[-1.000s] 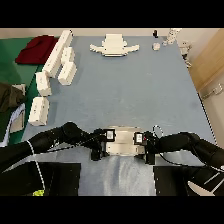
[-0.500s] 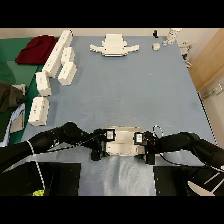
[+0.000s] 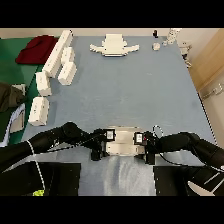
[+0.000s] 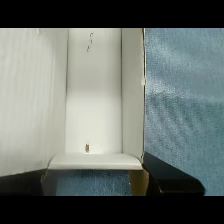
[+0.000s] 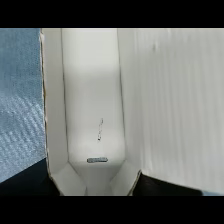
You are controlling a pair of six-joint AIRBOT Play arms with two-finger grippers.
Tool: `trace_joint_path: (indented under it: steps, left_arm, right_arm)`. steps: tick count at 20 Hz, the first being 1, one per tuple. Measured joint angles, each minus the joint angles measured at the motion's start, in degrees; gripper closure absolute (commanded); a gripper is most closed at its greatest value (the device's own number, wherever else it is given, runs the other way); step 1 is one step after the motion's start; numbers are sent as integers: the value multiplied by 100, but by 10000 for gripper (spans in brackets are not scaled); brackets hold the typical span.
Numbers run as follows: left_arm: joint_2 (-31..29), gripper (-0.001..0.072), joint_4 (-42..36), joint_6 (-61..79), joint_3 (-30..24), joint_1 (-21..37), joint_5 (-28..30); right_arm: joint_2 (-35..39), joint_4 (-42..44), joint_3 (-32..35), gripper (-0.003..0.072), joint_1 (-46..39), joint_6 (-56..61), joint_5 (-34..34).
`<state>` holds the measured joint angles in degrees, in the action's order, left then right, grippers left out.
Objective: Fold the box.
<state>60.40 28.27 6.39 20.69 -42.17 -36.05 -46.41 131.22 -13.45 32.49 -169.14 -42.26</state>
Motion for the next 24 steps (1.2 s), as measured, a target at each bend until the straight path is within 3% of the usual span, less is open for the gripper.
trace_joint_path:
  steps: [1, 2, 6, 12, 17, 18, 21, 23, 24]
  left_arm:
    - [0, 191, 0, 0, 0, 0, -9]
    - [0, 191, -7, -2, -4, 0, -57]
    - [0, 191, -4, -2, -4, 0, -48]
    - [0, 191, 9, 26, -4, 0, -17]
    - [0, 191, 2, 7, -7, 0, -9]
    - [2, 191, 2, 4, -4, 0, -9]
    - [0, 191, 0, 4, -7, 0, -7]
    - [0, 191, 0, 2, -7, 0, -4]
    - [0, 191, 0, 7, -7, 0, 2]
  right_arm:
    - [0, -2, 0, -13, 0, 4, 2]
    - [0, -7, 0, -28, 2, 4, -11]
    - [57, -232, -76, -28, 9, 448, -90]
    - [498, -1672, -490, -28, 2, 2006, -623]
    - [999, -2632, -879, -15, -2, 3112, -1860]
    - [1099, -2704, -938, 37, 0, 3368, -2216]
    - [1373, -2813, -1147, 351, 0, 4572, -2872]
    - [1508, -2656, -1311, 671, 0, 5753, -3091]
    - [1550, -2490, -1364, 681, 0, 6336, -3139]
